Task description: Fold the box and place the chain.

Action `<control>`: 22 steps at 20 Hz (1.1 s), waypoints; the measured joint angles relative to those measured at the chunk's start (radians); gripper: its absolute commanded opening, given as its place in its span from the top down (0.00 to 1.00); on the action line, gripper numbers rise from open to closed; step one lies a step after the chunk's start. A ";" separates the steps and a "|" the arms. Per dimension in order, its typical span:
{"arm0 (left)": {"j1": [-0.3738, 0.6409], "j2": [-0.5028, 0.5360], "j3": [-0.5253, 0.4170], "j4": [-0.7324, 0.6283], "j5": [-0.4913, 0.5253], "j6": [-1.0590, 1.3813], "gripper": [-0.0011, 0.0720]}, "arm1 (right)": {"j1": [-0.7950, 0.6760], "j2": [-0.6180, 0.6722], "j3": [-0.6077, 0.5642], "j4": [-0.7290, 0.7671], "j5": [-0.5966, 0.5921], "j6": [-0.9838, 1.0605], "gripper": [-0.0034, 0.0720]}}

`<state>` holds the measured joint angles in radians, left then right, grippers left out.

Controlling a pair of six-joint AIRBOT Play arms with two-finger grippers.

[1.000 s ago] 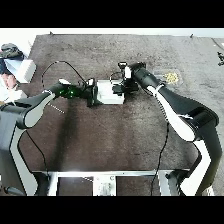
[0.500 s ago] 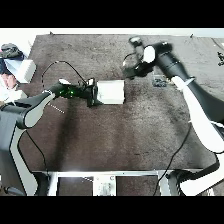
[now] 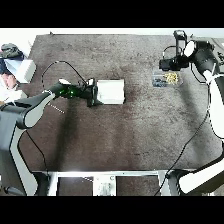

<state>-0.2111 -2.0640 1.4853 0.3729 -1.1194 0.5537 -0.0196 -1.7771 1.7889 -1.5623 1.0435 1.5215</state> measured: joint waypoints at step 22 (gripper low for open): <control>0.000 0.000 0.000 0.000 0.000 0.000 0.44 | -0.054 -0.227 0.049 0.103 -0.025 -0.117 0.93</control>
<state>-0.2111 -2.0640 1.4853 0.3733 -1.1191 0.5533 -0.0734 -2.0041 1.8378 -1.4593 1.0183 1.4048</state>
